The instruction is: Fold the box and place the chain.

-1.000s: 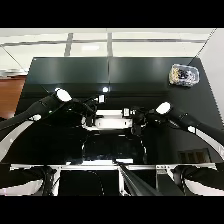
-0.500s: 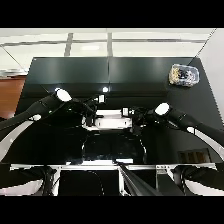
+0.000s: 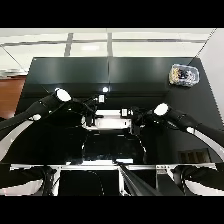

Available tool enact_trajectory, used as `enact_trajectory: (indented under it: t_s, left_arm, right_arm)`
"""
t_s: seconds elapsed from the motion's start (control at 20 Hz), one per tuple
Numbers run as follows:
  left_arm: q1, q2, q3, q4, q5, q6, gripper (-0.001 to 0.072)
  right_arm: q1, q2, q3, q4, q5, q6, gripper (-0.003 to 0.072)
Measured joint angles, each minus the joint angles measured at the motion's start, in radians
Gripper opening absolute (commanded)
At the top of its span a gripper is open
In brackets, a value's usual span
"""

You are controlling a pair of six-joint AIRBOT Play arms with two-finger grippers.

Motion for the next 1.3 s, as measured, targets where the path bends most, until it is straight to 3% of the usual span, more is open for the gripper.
enact_trajectory:
  t_s: [0.05, 0.15, 0.25, 0.3, 0.35, 0.4, 0.45, 0.5, 0.6, 0.75, 0.8, 0.85, 0.95, 1.1, 1.2, 1.3]
  left_arm:
    - [0.0, 0.0, 0.0, 0.0, 0.001, 0.0, 0.0027]
    - [0.0, 0.0, 0.0, 0.001, 0.002, 0.0, 0.0027]
    - [0.0, 0.0, 0.0, 0.003, 0.0, 0.001, 0.0029]
    - [0.001, 0.0, 0.001, 0.003, 0.0, 0.0, 0.0113]
    - [0.001, 0.0, 0.004, 0.003, 0.003, -0.008, 0.0363]
    - [0.002, 0.003, 0.01, 0.002, 0.01, -0.023, 0.0544]
    - [0.003, 0.008, 0.016, 0.014, 0.009, -0.05, 0.0677]
    - [0.005, 0.019, 0.026, 0.04, 0.003, -0.085, 0.0713]
    - [0.011, 0.055, 0.048, 0.119, -0.015, -0.174, 0.0713]
    - [0.032, 0.142, 0.073, 0.299, -0.098, -0.351, 0.0705]
    - [0.043, 0.171, 0.077, 0.352, -0.139, -0.415, 0.0668]
    - [0.058, 0.198, 0.08, 0.397, -0.191, -0.489, 0.0513]
    - [0.084, 0.234, 0.079, 0.42, -0.313, -0.637, 0.0019]
    - [0.095, 0.258, 0.019, 0.271, -0.445, -0.756, 0.0024]
    - [0.078, 0.264, -0.051, 0.118, -0.431, -0.737, 0.0026]
    - [0.061, 0.265, -0.11, -0.039, -0.313, -0.661, 0.0026]
  right_arm:
    - [0.001, 0.0, -0.001, -0.003, -0.002, 0.003, 0.0712]
    - [0.002, 0.0, -0.001, -0.006, 0.0, 0.003, 0.0478]
    - [0.002, 0.0, -0.001, -0.007, 0.002, 0.006, 0.0479]
    - [0.002, 0.0, -0.001, -0.008, 0.001, 0.005, 0.0478]
    - [0.002, 0.0, -0.001, -0.009, -0.002, 0.004, 0.0479]
    - [0.002, 0.0, -0.001, -0.01, -0.002, 0.003, 0.0478]
    - [0.002, 0.0, -0.001, -0.01, -0.003, 0.003, 0.0478]
    - [0.002, 0.0, -0.001, -0.011, -0.003, 0.003, 0.0479]
    - [0.002, 0.0, -0.001, -0.011, -0.003, 0.004, 0.0479]
    - [0.002, 0.0, -0.001, -0.012, -0.004, 0.004, 0.0478]
    - [0.002, 0.0, -0.001, -0.012, -0.004, 0.004, 0.0479]
    - [0.002, 0.0, -0.001, -0.012, -0.004, 0.004, 0.0478]
    - [0.002, 0.0, -0.001, -0.012, -0.004, 0.005, 0.0478]
    - [0.002, 0.0, -0.001, -0.012, -0.005, 0.005, 0.0477]
    - [0.002, 0.0, -0.001, -0.012, -0.005, 0.005, 0.0477]
    - [0.002, 0.0, -0.001, -0.012, -0.005, 0.005, 0.0476]
